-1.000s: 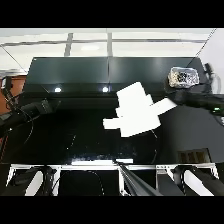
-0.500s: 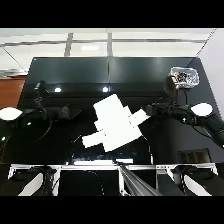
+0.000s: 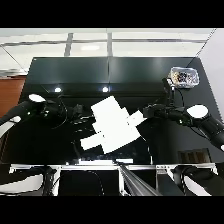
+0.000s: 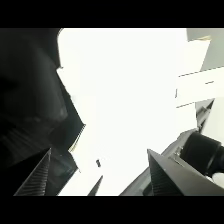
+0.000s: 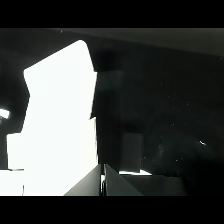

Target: Fold the box and place the chain.

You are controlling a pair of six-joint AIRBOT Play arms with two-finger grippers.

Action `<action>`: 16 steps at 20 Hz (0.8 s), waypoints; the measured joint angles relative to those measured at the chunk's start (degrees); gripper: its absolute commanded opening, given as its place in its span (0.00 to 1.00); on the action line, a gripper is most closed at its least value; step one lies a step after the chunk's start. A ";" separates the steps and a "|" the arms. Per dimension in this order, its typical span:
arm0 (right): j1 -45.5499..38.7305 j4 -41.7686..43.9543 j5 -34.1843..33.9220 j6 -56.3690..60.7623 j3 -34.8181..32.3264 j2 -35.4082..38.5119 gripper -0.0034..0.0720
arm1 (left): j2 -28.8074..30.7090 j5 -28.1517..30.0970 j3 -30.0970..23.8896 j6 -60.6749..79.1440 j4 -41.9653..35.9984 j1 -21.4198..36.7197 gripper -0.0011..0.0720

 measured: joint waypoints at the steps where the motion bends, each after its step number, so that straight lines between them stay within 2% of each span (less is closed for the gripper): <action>1: 0.04 0.00 -0.24 0.00 0.00 0.00 0.07 | -1.40 -0.39 0.39 0.39 -0.83 -0.22 0.98; 7: 0.11 0.00 -1.36 -0.02 0.00 0.00 0.07 | -8.24 -2.21 4.42 2.10 -5.18 -5.09 0.98; 12: 0.11 -0.02 -1.73 -0.04 0.00 0.00 0.07 | -13.51 -5.33 10.84 3.41 -6.23 -9.38 0.98; 14: 0.11 0.00 -1.75 -0.04 0.00 0.00 0.07 | -15.41 -8.85 13.49 6.40 -6.38 -9.62 0.95; 16: 0.11 0.00 -1.75 -0.04 0.00 0.00 0.07 | -17.22 -13.14 15.89 10.01 -6.40 -9.57 0.76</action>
